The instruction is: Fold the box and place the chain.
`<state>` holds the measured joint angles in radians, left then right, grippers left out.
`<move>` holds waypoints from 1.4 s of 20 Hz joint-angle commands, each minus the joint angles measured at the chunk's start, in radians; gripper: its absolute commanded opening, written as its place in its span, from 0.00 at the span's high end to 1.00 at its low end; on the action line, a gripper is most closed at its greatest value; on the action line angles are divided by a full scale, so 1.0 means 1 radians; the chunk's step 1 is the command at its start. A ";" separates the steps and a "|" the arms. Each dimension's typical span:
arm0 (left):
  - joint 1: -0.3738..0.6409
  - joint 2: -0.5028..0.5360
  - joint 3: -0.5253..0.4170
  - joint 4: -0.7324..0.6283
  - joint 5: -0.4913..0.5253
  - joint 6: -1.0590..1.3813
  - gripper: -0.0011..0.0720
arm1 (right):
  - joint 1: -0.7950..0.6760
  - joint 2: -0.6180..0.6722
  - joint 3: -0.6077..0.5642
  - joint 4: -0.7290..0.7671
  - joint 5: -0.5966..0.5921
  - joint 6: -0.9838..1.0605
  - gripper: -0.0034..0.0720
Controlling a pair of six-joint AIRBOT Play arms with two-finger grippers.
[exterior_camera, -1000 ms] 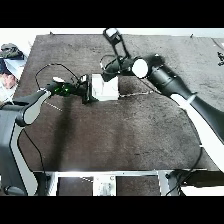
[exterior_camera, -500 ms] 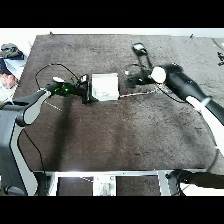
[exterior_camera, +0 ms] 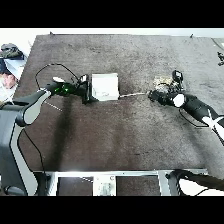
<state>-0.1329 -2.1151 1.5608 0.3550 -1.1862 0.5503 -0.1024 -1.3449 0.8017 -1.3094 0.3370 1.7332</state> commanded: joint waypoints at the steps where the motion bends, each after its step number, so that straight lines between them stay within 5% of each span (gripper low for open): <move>1: 0.001 0.000 0.001 0.000 0.001 0.000 0.61 | -0.031 -0.072 -0.033 0.114 -0.174 0.018 0.38; 7: 0.001 0.000 0.001 0.000 0.000 0.000 0.61 | -0.025 -0.158 0.045 0.147 -0.240 0.018 0.38; 9: 0.001 0.000 0.001 0.000 0.000 0.000 0.61 | -0.025 -0.201 0.097 0.156 -0.238 0.018 0.49; 11: 0.001 0.000 0.001 0.000 0.000 0.000 0.61 | -0.017 -0.242 0.137 0.186 -0.219 0.018 0.49; 14: 0.001 0.000 0.000 0.000 0.000 0.000 0.61 | 0.010 -0.285 0.180 0.192 -0.193 0.018 0.71; 15: 0.001 0.000 0.000 0.000 0.000 0.000 0.61 | 0.021 -0.279 0.181 0.193 -0.195 0.018 0.96; 24: 0.001 0.000 0.000 0.000 0.000 0.000 0.61 | 0.328 0.129 0.190 0.188 -0.323 -0.092 0.97; 28: 0.001 0.000 0.001 0.000 0.000 0.000 0.61 | 0.415 0.132 0.293 0.176 -0.327 -0.099 0.97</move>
<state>-0.1329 -2.1151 1.5608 0.3550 -1.1858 0.5503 0.2470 -1.2400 1.0409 -1.1229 0.0368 1.6474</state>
